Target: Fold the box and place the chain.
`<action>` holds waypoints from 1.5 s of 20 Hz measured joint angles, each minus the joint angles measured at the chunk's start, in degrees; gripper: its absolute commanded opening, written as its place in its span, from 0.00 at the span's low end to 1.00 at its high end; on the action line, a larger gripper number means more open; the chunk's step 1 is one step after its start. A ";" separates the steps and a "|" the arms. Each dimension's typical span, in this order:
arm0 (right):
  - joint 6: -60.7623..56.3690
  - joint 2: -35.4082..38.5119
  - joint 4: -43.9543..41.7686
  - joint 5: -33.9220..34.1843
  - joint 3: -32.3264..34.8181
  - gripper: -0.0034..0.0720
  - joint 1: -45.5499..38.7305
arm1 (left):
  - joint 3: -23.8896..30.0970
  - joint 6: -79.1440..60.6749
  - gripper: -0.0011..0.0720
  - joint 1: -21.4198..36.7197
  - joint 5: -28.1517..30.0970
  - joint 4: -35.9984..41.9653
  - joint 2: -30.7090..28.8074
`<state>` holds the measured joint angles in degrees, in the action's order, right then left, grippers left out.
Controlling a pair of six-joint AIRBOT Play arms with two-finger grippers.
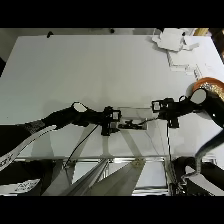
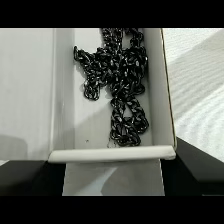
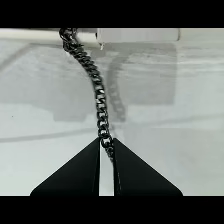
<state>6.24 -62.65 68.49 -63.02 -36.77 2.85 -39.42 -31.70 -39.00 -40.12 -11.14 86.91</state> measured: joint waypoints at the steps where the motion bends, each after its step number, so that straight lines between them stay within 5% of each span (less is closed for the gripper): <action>1: -0.15 1.33 -0.33 -0.55 0.00 0.08 0.35 | 0.00 0.00 0.55 0.00 0.00 0.00 0.00; 10: -0.37 13.73 -15.54 -1.36 0.00 0.08 11.61 | 0.00 0.00 0.55 0.00 0.00 0.00 0.00; 17: -4.48 13.00 -24.20 7.89 0.00 0.08 22.67 | 0.00 0.00 0.55 0.00 0.00 0.00 0.00; 19: -6.27 11.45 -24.33 9.53 0.00 0.15 24.17 | 0.00 0.00 0.55 0.00 0.00 0.00 0.00; 21: -7.54 10.71 -23.61 10.56 -0.02 0.36 24.87 | 0.00 0.00 0.55 0.00 0.00 0.02 0.00; 26: -8.85 13.44 -17.53 10.54 -1.29 0.37 23.96 | 0.00 0.02 0.55 0.00 0.00 0.00 0.00; 30: -8.96 15.85 -11.19 7.06 -2.32 0.37 15.30 | 0.00 0.02 0.55 0.00 0.00 0.00 0.00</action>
<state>-2.72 -46.81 57.30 -55.96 -39.09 18.15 -39.42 -31.68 -39.00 -40.12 -11.14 86.91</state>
